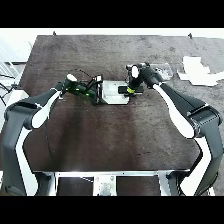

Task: Fold the box and place the chain.

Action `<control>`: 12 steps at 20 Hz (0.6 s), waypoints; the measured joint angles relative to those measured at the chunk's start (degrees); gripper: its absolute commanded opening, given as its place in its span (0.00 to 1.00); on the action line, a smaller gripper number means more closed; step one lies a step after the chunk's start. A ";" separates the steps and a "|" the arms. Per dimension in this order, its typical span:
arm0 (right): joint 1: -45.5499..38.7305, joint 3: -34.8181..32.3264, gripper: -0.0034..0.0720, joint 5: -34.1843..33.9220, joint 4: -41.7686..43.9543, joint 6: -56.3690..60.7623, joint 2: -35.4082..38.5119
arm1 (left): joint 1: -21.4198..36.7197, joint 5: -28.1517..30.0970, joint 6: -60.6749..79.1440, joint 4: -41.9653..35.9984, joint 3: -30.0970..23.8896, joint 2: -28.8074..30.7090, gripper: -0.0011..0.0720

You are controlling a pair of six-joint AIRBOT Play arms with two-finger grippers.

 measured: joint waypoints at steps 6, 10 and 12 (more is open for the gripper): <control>0.35 0.79 0.07 0.09 -1.44 0.66 -0.20 | 0.00 0.09 -0.04 -0.20 0.02 0.02 0.55; 0.68 0.90 0.32 0.07 -1.95 0.13 -0.24 | 0.00 -0.02 0.09 0.09 0.02 0.02 0.55; 0.68 0.96 0.36 -0.02 -2.16 0.13 -0.24 | 0.02 -0.13 0.09 0.33 0.02 0.02 0.55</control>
